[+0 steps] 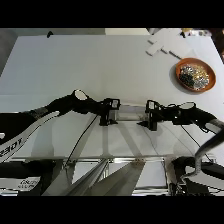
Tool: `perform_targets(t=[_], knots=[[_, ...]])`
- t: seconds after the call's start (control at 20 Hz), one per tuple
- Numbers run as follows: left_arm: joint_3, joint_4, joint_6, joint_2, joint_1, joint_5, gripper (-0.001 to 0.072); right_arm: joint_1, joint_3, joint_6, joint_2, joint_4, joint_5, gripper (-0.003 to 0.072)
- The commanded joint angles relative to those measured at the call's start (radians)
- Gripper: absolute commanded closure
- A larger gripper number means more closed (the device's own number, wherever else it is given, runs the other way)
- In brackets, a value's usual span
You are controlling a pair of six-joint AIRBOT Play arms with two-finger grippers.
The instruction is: Fold the box and place the chain.
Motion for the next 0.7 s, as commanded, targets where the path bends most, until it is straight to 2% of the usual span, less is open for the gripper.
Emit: perform_targets(t=[0.0, 0.1, 0.15, 0.25, 0.65], knots=[[0.000, -0.006, -0.011, -0.001, 0.000, -0.003, 0.0104, 0.000, 0.000, -0.001, 0.000, -0.001, 0.001, 0.0287], [0.000, -0.006, -0.012, -0.001, 0.000, -0.008, 0.0404, 0.000, 0.000, -0.001, 0.000, -0.001, 0.001, 0.0287], [0.000, -0.006, -0.012, -0.001, 0.000, -0.014, 0.0470, 0.000, 0.000, -0.001, 0.000, -0.001, 0.001, 0.0287], [0.000, -0.006, -0.011, 0.000, 0.000, -0.031, 0.0431, 0.000, 0.000, -0.001, 0.000, -0.001, 0.001, 0.0287], [0.000, -0.006, -0.012, 0.000, 0.000, -0.034, 0.0434, 0.000, 0.000, -0.001, 0.000, -0.001, 0.001, 0.0287]])
